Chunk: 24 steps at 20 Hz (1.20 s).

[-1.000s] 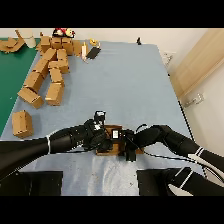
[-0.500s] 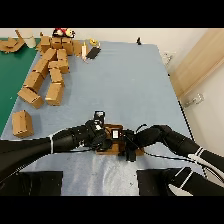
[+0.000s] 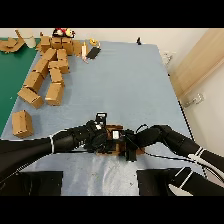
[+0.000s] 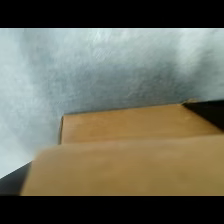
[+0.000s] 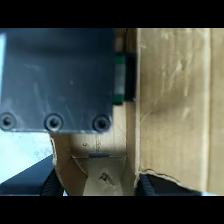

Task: Fold the box.

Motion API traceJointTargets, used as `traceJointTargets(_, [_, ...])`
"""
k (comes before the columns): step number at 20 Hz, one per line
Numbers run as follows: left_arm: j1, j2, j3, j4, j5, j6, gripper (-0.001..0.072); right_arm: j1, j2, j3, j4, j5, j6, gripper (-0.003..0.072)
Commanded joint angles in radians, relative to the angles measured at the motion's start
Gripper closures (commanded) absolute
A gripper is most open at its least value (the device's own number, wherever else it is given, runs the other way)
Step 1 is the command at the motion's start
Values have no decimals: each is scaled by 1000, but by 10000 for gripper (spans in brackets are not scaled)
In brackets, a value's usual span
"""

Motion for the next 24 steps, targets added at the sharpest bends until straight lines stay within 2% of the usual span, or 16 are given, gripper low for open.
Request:
traceJointTargets(1, [1, 15, 0, -5, -42, 13, 179, 0, -1, 0, 3, 2, 2, 212])
traceJointTargets(8, [29, 131, 0, 3, -57, 19, 179, 0, -1, 0, 3, 3, 2, 212])
traceJointTargets(17, [91, 140, 0, -5, -68, 26, 183, 0, -1, 0, 3, 2, 2, 212])
traceJointTargets(18, [92, 147, 0, -5, -72, 31, 245, 0, -1, 0, 3, 3, 2, 213])
traceJointTargets(19, [98, 156, 0, -9, -87, 55, 372, 0, -1, 0, 3, 2, 2, 213])
traceJointTargets(20, [109, 166, -1, -10, -112, 78, 417, 0, -1, 0, 3, 2, 2, 213])
traceJointTargets(22, [138, 201, -21, -9, -154, 106, 418, 0, -1, 0, 3, 2, 2, 212])
traceJointTargets(23, [152, 223, -39, -8, -170, 114, 465, 0, -1, 0, 3, 3, 2, 212])
traceJointTargets(24, [159, 252, -56, -8, -175, 151, 706, 0, -1, 0, 3, 2, 2, 212])
